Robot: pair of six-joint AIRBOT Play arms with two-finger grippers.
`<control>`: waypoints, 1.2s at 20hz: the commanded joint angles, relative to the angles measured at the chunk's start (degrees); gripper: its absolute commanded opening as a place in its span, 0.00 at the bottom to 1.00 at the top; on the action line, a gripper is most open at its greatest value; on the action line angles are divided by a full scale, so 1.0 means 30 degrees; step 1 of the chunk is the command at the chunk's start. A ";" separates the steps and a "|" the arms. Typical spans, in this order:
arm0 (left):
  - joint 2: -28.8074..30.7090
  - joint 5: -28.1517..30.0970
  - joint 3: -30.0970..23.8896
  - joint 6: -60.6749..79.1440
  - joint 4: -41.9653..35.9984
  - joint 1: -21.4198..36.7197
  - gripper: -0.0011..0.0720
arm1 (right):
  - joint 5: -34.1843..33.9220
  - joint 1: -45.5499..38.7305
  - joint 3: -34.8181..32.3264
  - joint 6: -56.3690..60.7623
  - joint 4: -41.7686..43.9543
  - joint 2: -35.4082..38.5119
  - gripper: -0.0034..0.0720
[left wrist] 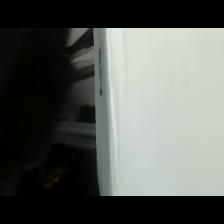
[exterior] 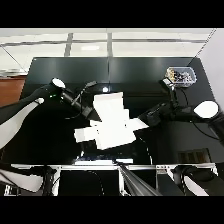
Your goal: Fold the box and place the chain.
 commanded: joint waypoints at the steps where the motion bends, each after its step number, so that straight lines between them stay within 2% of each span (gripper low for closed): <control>1: 0.3927 0.4736 -0.3169 0.1610 0.1005 -0.1275 0.05 | 0.2914 -0.0066 0.1690 -0.4699 -0.2171 0.0007 0.97; 3: 0.6091 0.9187 -0.5566 0.5450 0.1013 -0.2331 0.05 | 0.2419 0.0248 0.1355 -0.7169 -0.2229 -0.0007 0.97; 6: 0.6572 1.0433 -0.6084 1.1978 0.1406 -0.2958 0.05 | 0.0991 0.0852 0.0146 -0.9479 -0.2237 -0.0036 0.97; 9: 0.6149 1.3435 -0.6054 1.2313 0.0852 -0.3249 0.05 | -0.0350 0.1887 -0.1610 -1.1438 -0.2222 -0.0051 0.97; 15: 0.4925 1.3289 -0.5923 1.2291 0.0896 -0.3257 0.05 | -0.3140 0.4758 -0.3818 -1.3092 -0.2667 -0.0699 0.97; 21: 0.4932 1.3274 -0.5916 1.2247 0.0896 -0.3322 0.05 | -0.5814 0.7038 -0.3949 -1.3981 -0.2506 -0.1931 0.97; 24: 0.4932 1.3274 -0.5916 1.2247 0.0896 -0.3322 0.05 | -0.6951 0.7643 -0.3949 -1.4841 -0.0750 -0.2419 0.97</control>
